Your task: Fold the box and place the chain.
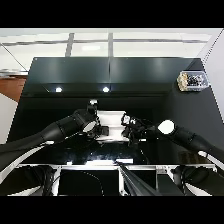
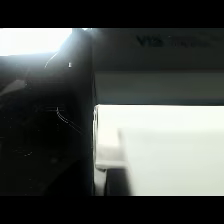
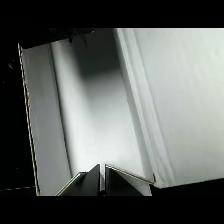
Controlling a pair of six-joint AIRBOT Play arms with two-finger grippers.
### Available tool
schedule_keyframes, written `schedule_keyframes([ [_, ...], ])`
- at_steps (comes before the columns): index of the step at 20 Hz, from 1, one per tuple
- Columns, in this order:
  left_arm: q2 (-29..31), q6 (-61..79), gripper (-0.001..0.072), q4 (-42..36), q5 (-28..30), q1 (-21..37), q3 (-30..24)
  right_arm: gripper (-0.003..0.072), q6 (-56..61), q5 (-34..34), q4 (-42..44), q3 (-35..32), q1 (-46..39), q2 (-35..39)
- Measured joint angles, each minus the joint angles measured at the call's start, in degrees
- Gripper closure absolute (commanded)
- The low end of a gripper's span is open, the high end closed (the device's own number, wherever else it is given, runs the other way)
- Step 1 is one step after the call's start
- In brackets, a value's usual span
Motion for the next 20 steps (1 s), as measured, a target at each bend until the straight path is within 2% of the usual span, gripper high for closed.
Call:
schedule_keyframes([
  [2, 0.0, 0.0, 0.0682, 0.0, 0.0, 0.0, 0.0, 0.0646, 3.6, 0.0, -0.6, 0.0, -0.2, 0.9],
  [5, 0.0, 0.6, 0.0683, 0.0, 0.0, 0.0, 0.0, 0.0646, 16.2, 2.8, -3.8, 0.3, -2.5, 4.5],
  [9, 0.0, 1.6, 0.0683, 0.0, -0.6, 0.0, 0.0, 0.0646, 38.9, 16.3, -10.4, 3.0, -12.1, 12.9],
  [14, 0.0, 2.0, 0.0681, 0.1, -0.5, 0.0, 0.0, 0.0647, 71.3, 29.3, -30.5, 4.0, -29.6, 18.9],
  [17, 0.0, 2.2, 0.0681, 0.1, -0.5, 0.0, 0.0, 0.0647, 80.4, 31.8, -35.3, 1.5, -35.5, 19.8],
  [20, 0.0, 2.2, 0.0681, 0.1, -0.5, 0.0, 0.0, 0.0647, 83.0, 30.3, -31.2, -3.8, -37.7, 19.3],
])
